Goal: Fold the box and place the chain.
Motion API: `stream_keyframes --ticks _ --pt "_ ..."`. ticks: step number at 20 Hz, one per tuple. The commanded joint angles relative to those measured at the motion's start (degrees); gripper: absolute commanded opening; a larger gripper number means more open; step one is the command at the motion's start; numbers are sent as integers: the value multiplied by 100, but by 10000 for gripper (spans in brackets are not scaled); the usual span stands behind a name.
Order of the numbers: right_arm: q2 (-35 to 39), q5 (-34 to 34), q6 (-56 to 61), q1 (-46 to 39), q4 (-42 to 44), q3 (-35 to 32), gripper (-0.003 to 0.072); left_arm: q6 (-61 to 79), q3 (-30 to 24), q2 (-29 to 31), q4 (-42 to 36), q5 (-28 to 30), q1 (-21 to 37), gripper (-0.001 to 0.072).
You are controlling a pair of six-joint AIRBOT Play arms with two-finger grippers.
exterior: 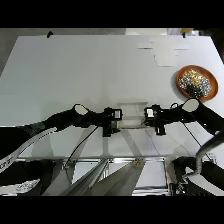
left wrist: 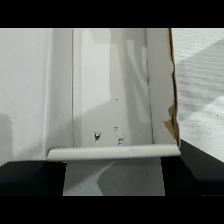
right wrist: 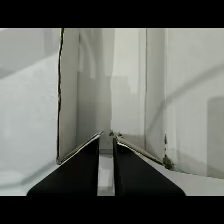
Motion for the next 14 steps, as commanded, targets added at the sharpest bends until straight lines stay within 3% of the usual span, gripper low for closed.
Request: stream_keyframes --ticks 1,4,6,7,8,9,12,13,14 --pt "-2 -44 -68 2 308 -68 199 -2 4 -2 -2 2 -4 207" --pt "-2 -24 -66 2 404 -74 282 -2 4 -2 -2 2 -4 207" --pt "-2 -15 -63 0 407 -76 287 -2 4 -2 -2 2 -4 207" --pt "-2 -7 -44 0 404 -79 355 -2 4 -2 -2 2 -4 207" --pt "-2 -13 -44 0 404 -79 488 -2 4 -2 -2 2 -4 207" --pt "-2 -15 -42 0 404 -79 548 -2 2 -2 -2 2 -4 207" --pt "24 -15 376 0 367 -79 517 -2 4 -2 -2 2 -2 207" --pt "70 -31 562 0 271 -79 471 -2 4 -2 -2 4 -4 207" --pt "168 -31 820 0 61 -79 329 -2 4 -2 -2 2 -4 207"
